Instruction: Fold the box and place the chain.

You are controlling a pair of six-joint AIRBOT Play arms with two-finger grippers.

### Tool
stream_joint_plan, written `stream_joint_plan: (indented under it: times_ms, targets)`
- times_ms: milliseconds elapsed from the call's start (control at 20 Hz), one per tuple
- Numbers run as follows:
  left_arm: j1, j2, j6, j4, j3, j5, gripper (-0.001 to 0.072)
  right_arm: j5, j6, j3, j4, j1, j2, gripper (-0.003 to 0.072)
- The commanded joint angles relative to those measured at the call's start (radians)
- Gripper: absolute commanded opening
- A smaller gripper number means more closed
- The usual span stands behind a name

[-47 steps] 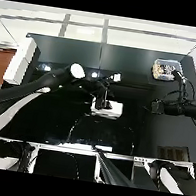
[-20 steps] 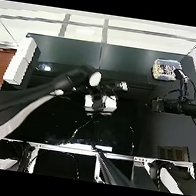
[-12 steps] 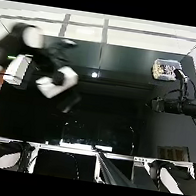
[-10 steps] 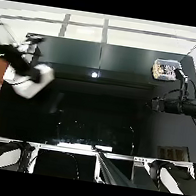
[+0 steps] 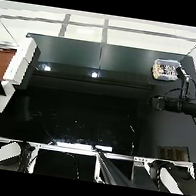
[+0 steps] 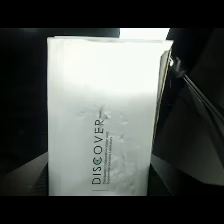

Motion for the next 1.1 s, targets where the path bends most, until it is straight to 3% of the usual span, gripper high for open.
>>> stream_joint_plan:
  times_ms: [0,250,550,850,900,950,1050]
  targets:
    - [0.101,0.001,0.126,-0.013,-0.007,0.058,0.0275,-0.007,0.001,0.0,0.0,-0.001,-0.001,0.0011]
    - [0.108,-0.009,0.241,-0.087,-0.032,0.213,0.0277,-0.028,0.004,0.0,0.002,-0.001,-0.001,0.0012]
    - [0.107,-0.08,0.322,-0.192,-0.056,0.261,0.0277,-0.049,0.031,0.0,0.004,-0.001,-0.001,0.0011]
    - [0.016,-0.123,0.322,-0.186,-0.056,0.413,0.0297,-0.038,0.08,0.0,0.004,0.0,-0.001,0.0012]
    - [-0.003,-0.123,0.322,-0.188,-0.052,0.426,0.0419,-0.032,0.091,0.0,0.004,0.0,-0.001,0.0012]
    - [-0.022,-0.123,0.311,-0.187,-0.038,0.422,0.0716,-0.024,0.099,0.0,0.004,0.0,-0.001,0.0012]
    - [-0.052,-0.118,0.256,-0.184,0.034,0.379,0.0713,-0.011,0.109,0.0,0.015,0.0,-0.001,0.0012]
